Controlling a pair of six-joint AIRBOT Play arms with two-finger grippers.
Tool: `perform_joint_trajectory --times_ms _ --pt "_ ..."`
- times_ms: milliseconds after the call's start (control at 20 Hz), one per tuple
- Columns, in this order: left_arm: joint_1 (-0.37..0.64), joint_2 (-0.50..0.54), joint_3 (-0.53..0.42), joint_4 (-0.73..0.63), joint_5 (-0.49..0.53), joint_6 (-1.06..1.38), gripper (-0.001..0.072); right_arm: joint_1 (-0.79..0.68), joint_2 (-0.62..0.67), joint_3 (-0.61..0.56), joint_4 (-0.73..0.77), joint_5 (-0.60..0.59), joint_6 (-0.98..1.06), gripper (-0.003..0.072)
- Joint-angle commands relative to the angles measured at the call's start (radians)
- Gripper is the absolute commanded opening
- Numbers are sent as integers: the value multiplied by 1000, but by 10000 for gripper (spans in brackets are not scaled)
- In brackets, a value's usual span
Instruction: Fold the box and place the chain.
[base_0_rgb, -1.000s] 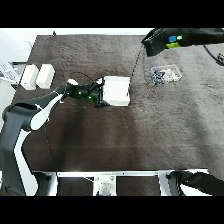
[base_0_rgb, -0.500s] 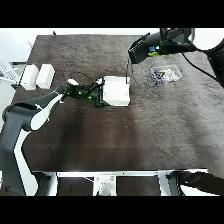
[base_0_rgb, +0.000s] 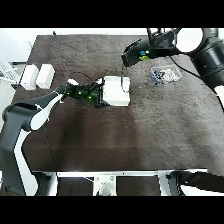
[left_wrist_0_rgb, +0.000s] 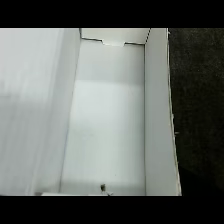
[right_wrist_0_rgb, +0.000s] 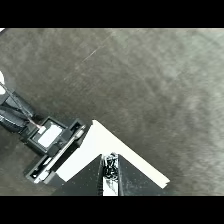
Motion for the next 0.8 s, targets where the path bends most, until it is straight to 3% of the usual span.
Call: perform_joint_trajectory --times_ms 0,100,550,750 --pt "-1 0 0 0 0 0 342 2 -43 -17 74 -11 -8 4" --pt "-1 0 0 0 0 0 342 9 -77 -47 85 -18 -22 4" --pt "-1 0 0 0 0 0 342 32 -180 -318 259 -254 -34 3" --pt "-1 0 0 0 0 0 342 37 -195 -350 248 -271 -48 4"
